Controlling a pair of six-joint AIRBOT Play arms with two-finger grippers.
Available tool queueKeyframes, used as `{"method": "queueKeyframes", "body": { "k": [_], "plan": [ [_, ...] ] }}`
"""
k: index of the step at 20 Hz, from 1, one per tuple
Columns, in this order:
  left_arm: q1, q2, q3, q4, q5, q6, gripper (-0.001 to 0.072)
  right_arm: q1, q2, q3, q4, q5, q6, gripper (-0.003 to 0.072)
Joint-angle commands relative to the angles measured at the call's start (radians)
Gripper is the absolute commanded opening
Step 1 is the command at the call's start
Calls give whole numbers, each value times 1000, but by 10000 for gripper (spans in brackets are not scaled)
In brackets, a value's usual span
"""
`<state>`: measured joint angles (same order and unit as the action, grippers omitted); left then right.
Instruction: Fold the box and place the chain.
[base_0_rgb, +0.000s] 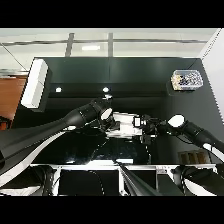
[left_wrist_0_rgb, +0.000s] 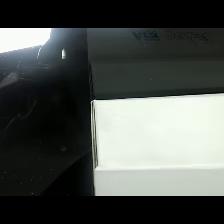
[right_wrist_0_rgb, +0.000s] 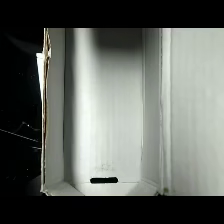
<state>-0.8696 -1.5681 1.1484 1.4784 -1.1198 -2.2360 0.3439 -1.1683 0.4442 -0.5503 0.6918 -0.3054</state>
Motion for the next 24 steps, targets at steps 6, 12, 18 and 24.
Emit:
{"method": "queueKeyframes", "body": {
  "k": [6, 12, 18, 24],
  "plan": [
    [2, 0, 1, -2, 8, 4, 27, -1, 0, 0, -2, -19, 67, 587],
    [2, 0, 1, -3, 8, 4, 27, -1, 86, 0, -174, 13, 171, 587],
    [3, 0, 1, -3, 8, 4, 27, -1, 123, 0, -251, 50, 206, 586],
    [3, 0, 1, -3, 8, 4, 27, 0, 123, 0, -151, 87, 209, 393]
  ]
}}
